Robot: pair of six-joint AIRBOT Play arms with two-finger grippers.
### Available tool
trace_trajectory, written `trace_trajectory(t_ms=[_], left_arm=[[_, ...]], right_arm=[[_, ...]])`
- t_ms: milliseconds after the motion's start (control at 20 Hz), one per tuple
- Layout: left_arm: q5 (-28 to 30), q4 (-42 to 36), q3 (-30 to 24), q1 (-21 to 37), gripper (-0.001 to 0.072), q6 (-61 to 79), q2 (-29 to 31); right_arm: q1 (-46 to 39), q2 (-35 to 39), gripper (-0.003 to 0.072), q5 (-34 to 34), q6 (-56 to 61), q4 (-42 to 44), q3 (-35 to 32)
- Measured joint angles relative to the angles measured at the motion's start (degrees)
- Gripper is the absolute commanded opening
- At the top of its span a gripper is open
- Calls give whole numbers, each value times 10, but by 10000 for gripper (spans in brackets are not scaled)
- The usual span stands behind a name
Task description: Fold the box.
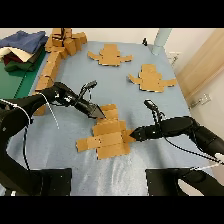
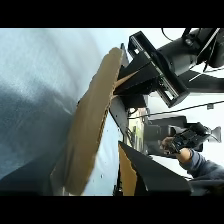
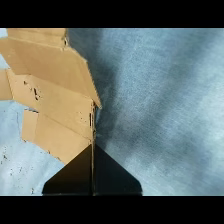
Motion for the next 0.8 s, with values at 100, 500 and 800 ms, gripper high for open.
trace_trajectory(t_ms=[100,500,800], left_arm=[[-2,3,-1,0,300,2,0],[19,42,-1,-19,164,10,-3],[39,45,-1,-23,165,17,-3]], right_arm=[[0,0,3,2,0,0,0],[0,0,2,12,0,0,0],[0,0,2,14,0,0,0]])
